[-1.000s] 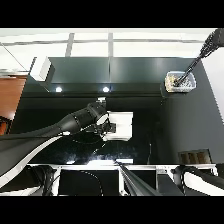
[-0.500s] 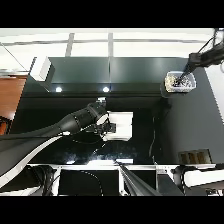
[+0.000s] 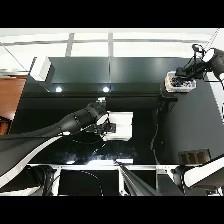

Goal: Fold the box and place the chain.

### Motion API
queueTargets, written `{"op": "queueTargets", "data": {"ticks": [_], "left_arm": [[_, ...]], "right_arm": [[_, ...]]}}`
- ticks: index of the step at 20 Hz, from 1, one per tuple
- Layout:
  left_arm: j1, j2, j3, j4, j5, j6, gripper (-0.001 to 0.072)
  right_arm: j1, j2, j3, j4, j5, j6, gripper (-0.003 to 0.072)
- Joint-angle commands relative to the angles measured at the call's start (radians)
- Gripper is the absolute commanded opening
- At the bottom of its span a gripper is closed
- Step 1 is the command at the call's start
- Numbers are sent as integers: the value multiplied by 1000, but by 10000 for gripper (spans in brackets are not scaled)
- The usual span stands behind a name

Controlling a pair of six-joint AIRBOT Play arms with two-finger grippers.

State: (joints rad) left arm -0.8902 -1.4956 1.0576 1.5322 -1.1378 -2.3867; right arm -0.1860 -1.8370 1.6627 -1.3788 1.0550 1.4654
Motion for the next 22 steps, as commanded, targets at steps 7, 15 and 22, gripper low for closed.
{"op": "queueTargets", "data": {"ticks": [7, 15, 22], "left_arm": [[0, 0, 0, 0, 2, 0, 28], [0, 0, 0, 0, 3, 0, 28], [0, 0, 0, 0, 3, 0, 28]], "right_arm": [[-45, 11, 5, 17, 69, -37, 389], [-39, -47, -5, 134, -43, -37, 232], [-38, 76, 8, 97, 8, -89, 8]]}}
